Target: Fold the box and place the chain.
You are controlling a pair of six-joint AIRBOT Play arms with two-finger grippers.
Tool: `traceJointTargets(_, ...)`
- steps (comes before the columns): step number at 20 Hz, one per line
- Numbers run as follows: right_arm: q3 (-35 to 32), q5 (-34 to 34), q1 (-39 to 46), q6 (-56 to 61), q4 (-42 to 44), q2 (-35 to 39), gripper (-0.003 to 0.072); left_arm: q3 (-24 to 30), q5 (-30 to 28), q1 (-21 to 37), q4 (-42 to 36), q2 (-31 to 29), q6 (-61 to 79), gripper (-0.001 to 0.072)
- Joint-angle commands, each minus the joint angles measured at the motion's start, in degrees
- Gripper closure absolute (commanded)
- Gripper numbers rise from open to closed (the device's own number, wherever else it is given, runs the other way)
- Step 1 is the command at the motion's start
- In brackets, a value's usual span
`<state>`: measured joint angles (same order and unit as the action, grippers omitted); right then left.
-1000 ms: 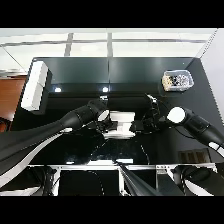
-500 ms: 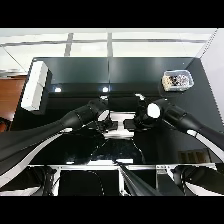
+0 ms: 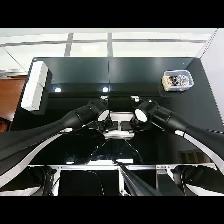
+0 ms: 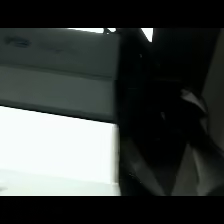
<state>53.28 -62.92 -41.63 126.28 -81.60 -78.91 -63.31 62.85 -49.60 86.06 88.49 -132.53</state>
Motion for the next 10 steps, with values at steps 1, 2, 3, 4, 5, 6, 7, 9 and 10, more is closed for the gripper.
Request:
traceJointTargets(1, 0.15, -1.01, -0.46, 1.97, -1.38, -0.70, 0.0672, 0.00, 0.20, 0.04, 0.07, 0.02, 0.09, 0.0683)
traceJointTargets(2, 0.15, -1.01, -0.46, 2.23, -1.40, -0.70, 0.0673, 0.00, 0.20, 0.04, 0.09, 0.02, 0.09, 0.0683)
traceJointTargets(3, 0.15, -0.98, -0.46, 2.49, -1.40, -0.70, 0.0674, 0.00, 0.20, 0.04, 0.20, 0.02, 0.07, 0.0683)
traceJointTargets(4, 0.15, -1.03, -0.44, 2.54, -1.42, -0.70, 0.0674, 0.00, 0.20, 0.04, 0.24, 0.02, 0.09, 0.0683)
traceJointTargets(5, 0.15, -0.96, -0.42, 2.54, -1.40, -0.70, 0.0674, 0.00, 0.20, 0.04, 0.24, 0.02, 0.09, 0.0683)
traceJointTargets(6, 0.15, -0.94, -0.42, 2.56, -1.40, -0.70, 0.0672, 0.00, 0.20, 0.04, 0.24, 0.02, 0.07, 0.0683)
traceJointTargets(7, 0.15, -0.94, -0.42, 2.54, -1.36, -0.70, 0.0653, 0.00, 0.20, 0.04, 0.22, 0.02, 0.09, 0.0683)
traceJointTargets(9, 0.15, -0.76, -0.42, 2.54, -1.22, -0.70, 0.0439, 0.00, 0.20, 0.04, 0.24, 0.02, 0.07, 0.0683)
traceJointTargets(10, 0.15, -0.72, -0.42, 2.54, -1.14, -0.70, 0.0440, 0.00, 0.20, 0.04, 0.22, 0.02, 0.07, 0.0683)
